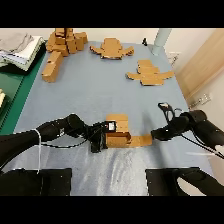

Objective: Fold the box.

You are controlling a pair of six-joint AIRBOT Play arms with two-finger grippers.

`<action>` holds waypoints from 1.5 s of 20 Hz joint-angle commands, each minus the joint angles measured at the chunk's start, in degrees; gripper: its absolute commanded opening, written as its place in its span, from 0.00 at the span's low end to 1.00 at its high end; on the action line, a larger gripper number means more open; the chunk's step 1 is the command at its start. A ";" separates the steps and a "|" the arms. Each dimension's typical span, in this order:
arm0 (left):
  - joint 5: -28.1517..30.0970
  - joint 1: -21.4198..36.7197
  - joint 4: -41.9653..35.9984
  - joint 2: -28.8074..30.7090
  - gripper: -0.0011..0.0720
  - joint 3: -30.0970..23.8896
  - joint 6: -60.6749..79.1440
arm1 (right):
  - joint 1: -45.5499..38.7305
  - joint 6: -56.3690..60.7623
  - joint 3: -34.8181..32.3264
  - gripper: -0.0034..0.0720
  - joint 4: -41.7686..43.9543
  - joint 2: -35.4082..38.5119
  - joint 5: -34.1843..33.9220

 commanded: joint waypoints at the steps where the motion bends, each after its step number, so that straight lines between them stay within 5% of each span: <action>1: 0.02 0.04 0.02 -0.04 0.63 0.00 0.02 | -0.61 -6.54 -0.83 0.05 18.01 -4.35 1.16; 8: 0.00 0.04 0.02 -0.04 0.63 0.00 0.02 | 8.20 -6.43 -0.50 0.05 23.80 -3.96 4.39; 16: 0.00 0.04 0.02 -0.04 0.63 0.00 0.02 | 9.16 -6.27 5.55 0.06 22.88 -3.96 3.13; 17: 0.00 0.04 0.02 -0.04 0.63 0.00 0.02 | 9.16 -6.21 6.08 0.14 22.01 -3.96 3.17; 18: 0.00 0.04 0.02 -0.04 0.63 0.00 0.02 | 9.16 -5.16 6.51 0.40 21.00 -3.96 3.17; 19: 0.02 0.04 0.02 -0.04 0.63 0.00 0.02 | 9.16 -4.70 6.84 0.48 20.68 -3.96 3.08; 24: 0.00 0.04 0.02 -0.04 0.63 0.00 0.02 | 9.16 -4.74 6.91 0.48 22.29 -3.96 2.03; 26: 0.00 0.04 0.02 -0.04 0.63 0.00 0.02 | 9.18 -4.72 6.91 0.69 22.71 -3.96 1.99; 30: 0.00 0.04 0.02 -0.04 0.63 0.00 0.02 | 9.18 -4.70 6.91 0.73 23.76 -3.96 1.44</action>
